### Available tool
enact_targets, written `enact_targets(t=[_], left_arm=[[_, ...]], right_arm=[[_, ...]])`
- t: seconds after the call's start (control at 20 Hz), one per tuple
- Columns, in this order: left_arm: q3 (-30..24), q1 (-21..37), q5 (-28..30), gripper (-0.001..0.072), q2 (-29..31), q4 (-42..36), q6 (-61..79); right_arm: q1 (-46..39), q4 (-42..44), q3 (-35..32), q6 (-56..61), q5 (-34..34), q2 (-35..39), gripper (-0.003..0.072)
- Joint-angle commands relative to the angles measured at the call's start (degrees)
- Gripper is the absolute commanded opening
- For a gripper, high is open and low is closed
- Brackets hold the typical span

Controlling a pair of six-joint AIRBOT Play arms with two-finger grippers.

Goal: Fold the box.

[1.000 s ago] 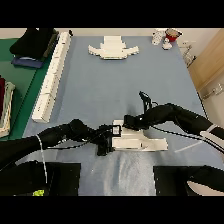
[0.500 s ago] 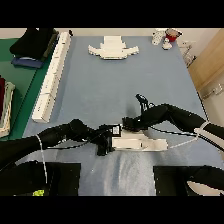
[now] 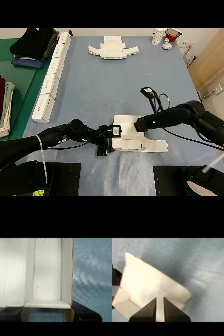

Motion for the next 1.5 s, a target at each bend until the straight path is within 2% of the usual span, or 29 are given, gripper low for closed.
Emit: enact_targets(t=[0.0,0.1,0.4,0.7,0.8,0.85,0.9,0.95,1.0,1.2,1.45], left_arm=[[0.0,0.0,0.11,0.0528,-0.04,-0.02,-0.04],[0.0,0.0,0.11,0.0528,-0.04,-0.02,-0.04],[0.0,0.0,0.11,0.0528,-0.04,-0.02,-0.04],[0.0,0.0,0.11,0.0528,-0.04,-0.02,-0.04],[0.0,0.0,0.11,0.0528,-0.04,-0.02,-0.04],[0.0,0.0,0.11,0.0528,-0.04,-0.02,-0.04],[0.0,0.0,0.11,0.0528,-0.04,-0.02,-0.04],[0.0,0.0,0.11,0.0528,-0.04,-0.02,-0.04],[0.0,0.0,0.11,0.0528,-0.04,-0.02,-0.04],[0.0,0.0,0.11,0.0528,-0.04,-0.02,-0.04],[0.0,0.0,0.11,0.0528,-0.04,-0.02,-0.02]], right_arm=[[0.0,-15.37,-0.39,-0.33,-9.2,7.72,0.0135],[0.0,-17.35,-2.49,-2.1,-10.8,10.08,0.0135],[0.02,-13.9,-11.54,-22.6,-10.71,13.68,0.0135],[0.39,-9.73,-11.96,-31.58,-11.28,13.75,0.0168],[1.64,-7.04,-11.96,-34.88,-12.09,13.75,0.0244],[2.36,-6.4,-11.96,-36.24,-12.11,13.75,0.0245],[3.1,-6.21,-11.96,-36.96,-11.87,13.73,0.036],[3.65,-6.21,-11.96,-36.96,-11.39,13.66,0.0537],[4.04,-6.56,-11.96,-36.96,-11.1,13.62,0.0557],[4.33,-8.11,-11.96,-36.98,-8.17,13.62,0.0558],[4.37,-5.29,-11.96,-39.58,-6.4,11.39,0.0557]])
